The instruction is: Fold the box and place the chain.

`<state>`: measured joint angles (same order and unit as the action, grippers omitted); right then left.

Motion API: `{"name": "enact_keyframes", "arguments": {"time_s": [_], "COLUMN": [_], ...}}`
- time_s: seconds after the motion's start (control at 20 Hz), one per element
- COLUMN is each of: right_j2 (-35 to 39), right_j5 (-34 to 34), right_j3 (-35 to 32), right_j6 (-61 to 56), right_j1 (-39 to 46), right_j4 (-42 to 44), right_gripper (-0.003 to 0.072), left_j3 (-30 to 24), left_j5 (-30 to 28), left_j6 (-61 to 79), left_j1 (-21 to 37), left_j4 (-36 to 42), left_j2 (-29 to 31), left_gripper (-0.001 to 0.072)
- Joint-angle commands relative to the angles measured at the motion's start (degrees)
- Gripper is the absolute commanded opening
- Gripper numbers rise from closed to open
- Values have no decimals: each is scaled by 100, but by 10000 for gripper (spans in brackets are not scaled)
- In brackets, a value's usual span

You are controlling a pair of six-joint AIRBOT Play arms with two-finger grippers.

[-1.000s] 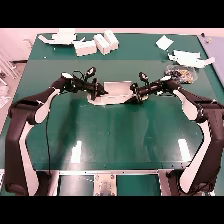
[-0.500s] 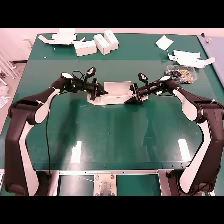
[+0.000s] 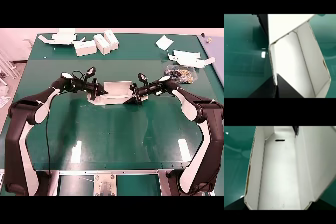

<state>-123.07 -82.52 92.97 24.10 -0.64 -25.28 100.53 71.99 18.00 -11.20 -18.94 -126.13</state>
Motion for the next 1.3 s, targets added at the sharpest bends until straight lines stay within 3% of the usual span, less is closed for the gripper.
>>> {"name": "enact_keyframes", "arguments": {"time_s": [0.0,0.85,1.0,1.1,1.25], "right_j2": [2,-46,-98,-98,-98], "right_j5": [-2,-125,-133,-157,-155], "right_j3": [2,2,2,2,2], "right_j6": [203,553,553,553,553], "right_j1": [2,2,2,2,2], "right_j4": [63,-94,-92,-94,-87], "right_gripper": [609,581,560,468,483], "left_j3": [2,2,2,2,2], "left_j5": [0,0,0,2,0], "left_j6": [0,0,-2,-2,0], "left_j1": [-4,-4,-4,-4,-4], "left_j4": [0,2,0,0,2], "left_j2": [0,0,0,0,0], "left_gripper": [19,19,19,19,19]}}
